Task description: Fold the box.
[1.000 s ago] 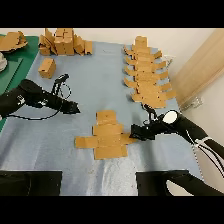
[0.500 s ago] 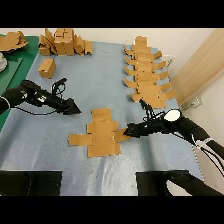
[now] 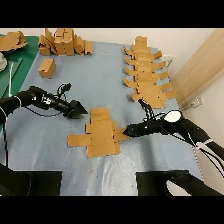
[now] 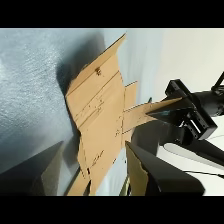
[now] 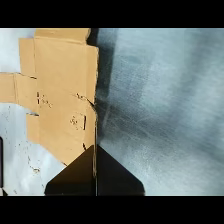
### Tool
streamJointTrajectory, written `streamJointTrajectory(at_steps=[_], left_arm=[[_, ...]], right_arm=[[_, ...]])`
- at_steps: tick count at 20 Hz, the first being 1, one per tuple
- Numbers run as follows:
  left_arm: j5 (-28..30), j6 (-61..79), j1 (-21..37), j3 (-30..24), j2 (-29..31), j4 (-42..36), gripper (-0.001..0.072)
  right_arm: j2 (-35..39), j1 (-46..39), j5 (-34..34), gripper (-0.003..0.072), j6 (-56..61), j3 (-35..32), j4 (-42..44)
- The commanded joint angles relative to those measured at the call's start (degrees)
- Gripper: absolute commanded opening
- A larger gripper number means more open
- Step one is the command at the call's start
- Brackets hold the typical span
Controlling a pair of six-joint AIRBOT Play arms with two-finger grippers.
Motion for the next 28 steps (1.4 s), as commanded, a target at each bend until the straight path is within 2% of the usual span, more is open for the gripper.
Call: streamJointTrajectory(at_steps=[1,7,12,14,20,21,22,23,28], left_arm=[[1.05,1.4,-2.23,0.09,-1.6,-0.52,0.0571],[1.31,1.31,-3.23,0.09,-3.39,-1.22,0.0571],[-0.09,1.4,-3.26,0.09,-3.37,-2.95,0.0572],[-1.14,1.44,-3.26,0.09,-3.37,-4.28,0.0571],[-1.11,4.02,-3.23,0.09,-3.37,-7.15,0.0569],[-1.14,4.66,-3.26,0.09,-3.37,-8.28,0.0547],[-1.27,5.86,-3.26,0.09,-3.37,-8.94,0.0306],[-1.62,6.86,-3.26,0.09,-3.39,-8.94,0.023],[-3.48,9.09,-3.23,0.2,-3.39,-8.59,0.0226]], right_arm=[[0.11,0.2,0.02,0.0003,-6.49,-0.04,0.72],[1.36,0.2,0.46,0.0002,-15.58,-1.03,7.08],[1.73,0.2,-4.5,0.0002,-30.16,-11.02,27.02],[1.75,0.2,-7.72,0.0002,-32.35,-12.39,28.2],[1.75,0.2,-8.76,0.0002,-33.03,-12.41,27.1],[1.75,0.2,-8.76,0.0002,-33.03,-12.41,26.88],[1.75,0.2,-8.79,0.0001,-33.03,-12.41,26.86],[1.75,0.2,-8.83,0.0002,-33.03,-12.41,26.88],[1.75,0.2,-8.83,0.0002,-31.8,-12.41,24.94]])
